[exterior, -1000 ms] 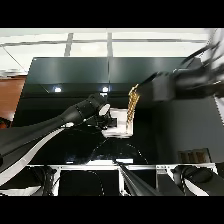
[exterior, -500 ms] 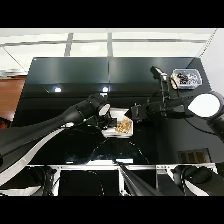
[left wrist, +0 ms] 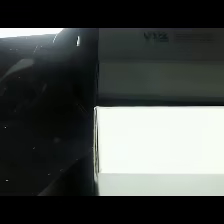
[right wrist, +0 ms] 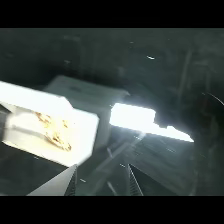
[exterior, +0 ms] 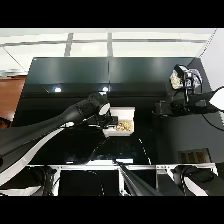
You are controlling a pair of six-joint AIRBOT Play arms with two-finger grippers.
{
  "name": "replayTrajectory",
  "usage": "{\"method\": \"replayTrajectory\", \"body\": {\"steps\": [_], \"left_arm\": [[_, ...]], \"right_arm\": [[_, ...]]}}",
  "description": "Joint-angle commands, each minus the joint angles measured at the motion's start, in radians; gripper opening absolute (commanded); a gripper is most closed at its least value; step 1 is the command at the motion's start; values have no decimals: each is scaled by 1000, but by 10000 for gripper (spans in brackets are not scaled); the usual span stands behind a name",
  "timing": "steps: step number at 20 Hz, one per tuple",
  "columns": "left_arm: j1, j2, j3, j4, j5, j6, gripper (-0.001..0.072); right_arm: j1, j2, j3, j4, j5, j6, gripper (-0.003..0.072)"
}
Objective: Fold the box and place the chain.
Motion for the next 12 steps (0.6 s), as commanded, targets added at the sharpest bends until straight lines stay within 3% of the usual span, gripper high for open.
{"method": "replayTrajectory", "body": {"steps": [1, 2, 3, 5, 6, 9, 12], "left_arm": [[4, 0, 20, -3, 10, -71, 22], [5, 0, 20, -6, 11, -71, 27], [5, 0, 21, -6, 10, -70, 134], [5, 4, 38, -6, -14, -34, 662], [7, 15, 54, 3, -28, 32, 714], [14, 128, 69, 41, -66, 236, 711], [57, 324, -14, 205, -89, 309, 711]], "right_arm": [[-22, 4, 1, -24, 20, -37, 371], [-22, 4, 1, -24, 12, -38, 371], [-22, 4, 1, -24, 5, -38, 371], [-22, 4, 1, -25, 1, -38, 371], [-22, 4, 1, -25, 2, -38, 371], [-22, 4, 1, -25, 9, -37, 371], [-22, 4, 1, -25, 6, -37, 371]]}}
